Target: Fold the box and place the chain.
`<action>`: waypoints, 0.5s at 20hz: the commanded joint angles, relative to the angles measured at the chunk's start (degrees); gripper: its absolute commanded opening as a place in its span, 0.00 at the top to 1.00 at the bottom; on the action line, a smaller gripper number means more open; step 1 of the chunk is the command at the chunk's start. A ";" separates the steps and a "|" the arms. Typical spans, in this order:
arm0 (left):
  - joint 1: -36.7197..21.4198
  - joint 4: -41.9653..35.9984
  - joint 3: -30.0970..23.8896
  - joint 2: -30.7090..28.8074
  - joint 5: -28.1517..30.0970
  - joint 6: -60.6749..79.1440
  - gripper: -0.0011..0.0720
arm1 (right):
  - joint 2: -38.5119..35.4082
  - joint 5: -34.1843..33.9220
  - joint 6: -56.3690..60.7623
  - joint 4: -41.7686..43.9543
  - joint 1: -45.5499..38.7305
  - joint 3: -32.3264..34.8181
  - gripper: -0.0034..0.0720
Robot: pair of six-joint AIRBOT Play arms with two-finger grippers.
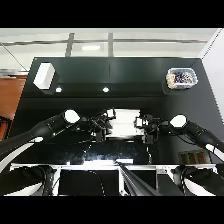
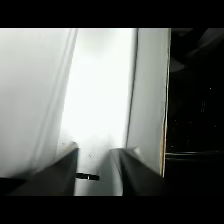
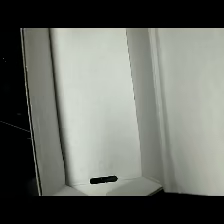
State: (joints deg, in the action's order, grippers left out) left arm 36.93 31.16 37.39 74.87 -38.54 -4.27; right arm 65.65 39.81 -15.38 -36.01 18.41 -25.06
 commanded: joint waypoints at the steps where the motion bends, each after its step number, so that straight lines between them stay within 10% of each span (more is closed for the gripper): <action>1: 0.11 -0.57 -0.02 0.31 0.44 0.02 0.45 | 0.02 0.00 -0.07 0.00 0.04 0.00 0.32; 2: 0.11 -0.59 0.00 0.31 0.39 0.00 0.51 | 0.02 0.00 -0.07 0.00 0.04 0.00 0.32; 3: 0.11 -0.52 0.04 0.26 -0.17 0.07 0.81 | 0.02 0.00 -0.04 0.00 0.04 0.00 0.32; 5: 0.11 -0.52 0.42 0.24 -0.44 0.02 0.58 | 0.04 0.00 -0.07 0.00 0.04 0.00 0.32; 7: -1.05 3.34 2.29 -0.09 -4.57 -2.29 0.95 | 0.02 -0.02 -0.04 0.00 0.04 0.00 0.32; 10: -5.14 13.03 5.79 -3.63 -12.79 -14.91 0.96 | 0.02 -0.02 -0.04 0.00 0.04 0.00 0.32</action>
